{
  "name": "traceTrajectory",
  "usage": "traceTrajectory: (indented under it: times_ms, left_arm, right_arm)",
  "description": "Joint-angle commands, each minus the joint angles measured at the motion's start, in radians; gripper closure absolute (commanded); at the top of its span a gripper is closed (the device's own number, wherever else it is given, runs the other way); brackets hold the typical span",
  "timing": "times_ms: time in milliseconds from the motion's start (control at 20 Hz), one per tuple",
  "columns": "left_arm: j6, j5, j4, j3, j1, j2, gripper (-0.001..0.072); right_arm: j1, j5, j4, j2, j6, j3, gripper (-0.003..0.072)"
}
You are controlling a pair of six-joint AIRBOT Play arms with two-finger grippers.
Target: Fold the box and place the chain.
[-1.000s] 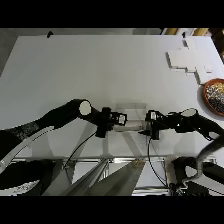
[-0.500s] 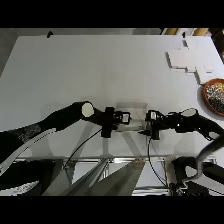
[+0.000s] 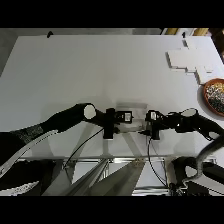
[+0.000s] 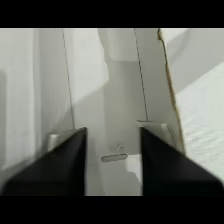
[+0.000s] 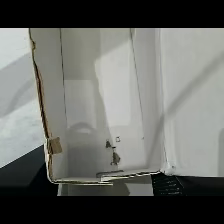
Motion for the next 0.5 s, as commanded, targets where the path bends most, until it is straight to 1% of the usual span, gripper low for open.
traceTrajectory:
  times_ms: [0, 50, 150, 250, 450]
  left_arm:
    - [-0.129, -0.066, 0.061, 0.0, 0.01, 0.034, 0.0634]
    - [-0.155, -0.104, 0.093, 0.0, 0.02, 0.059, 0.0706]
    - [-0.254, -0.171, 0.175, 0.0, 0.05, 0.117, 0.0705]
    - [-0.43, -0.217, 0.262, 0.0, 0.087, 0.186, 0.0706]
    - [-0.895, -0.194, 0.414, 0.0, 0.158, 0.363, 0.0707]
  right_arm:
    - [0.0, 0.0, 0.001, 0.001, 0.001, 0.0, 0.0279]
    - [0.0, 0.0, 0.001, 0.001, 0.001, 0.0, 0.0279]
    - [0.0, 0.0, 0.001, 0.001, 0.001, 0.0, 0.0279]
    - [0.0, 0.0, 0.001, 0.001, 0.001, 0.0, 0.0279]
    - [0.0, 0.0, 0.001, 0.001, 0.001, 0.0, 0.0279]
